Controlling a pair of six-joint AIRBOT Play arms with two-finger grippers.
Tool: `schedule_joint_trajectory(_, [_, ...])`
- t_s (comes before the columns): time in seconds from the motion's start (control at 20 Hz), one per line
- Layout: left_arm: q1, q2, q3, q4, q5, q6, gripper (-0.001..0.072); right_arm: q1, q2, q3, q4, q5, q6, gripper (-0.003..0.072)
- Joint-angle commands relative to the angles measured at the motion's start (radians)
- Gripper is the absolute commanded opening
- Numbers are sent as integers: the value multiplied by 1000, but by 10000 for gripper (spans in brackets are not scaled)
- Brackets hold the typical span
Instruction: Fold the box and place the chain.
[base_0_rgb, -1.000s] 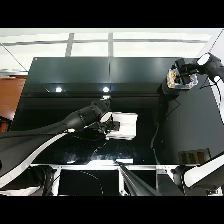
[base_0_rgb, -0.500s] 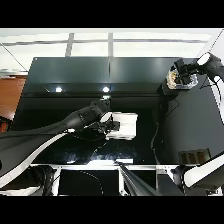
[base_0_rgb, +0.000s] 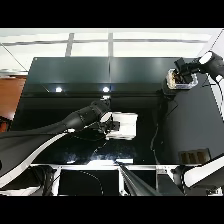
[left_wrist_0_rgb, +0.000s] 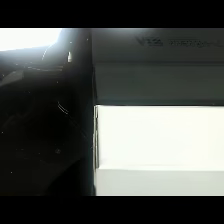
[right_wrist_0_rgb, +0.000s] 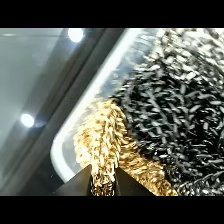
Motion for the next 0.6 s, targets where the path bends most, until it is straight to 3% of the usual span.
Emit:
schedule_joint_trajectory(0.0, [0, 0, 1, 0, 2, 0, 32, -9, 53, 11, 4, 50, -175, 45])
schedule_joint_trajectory(0.55, [0, 0, 1, 0, 0, 0, 32, -20, 484, 217, 95, 275, -546, 44])
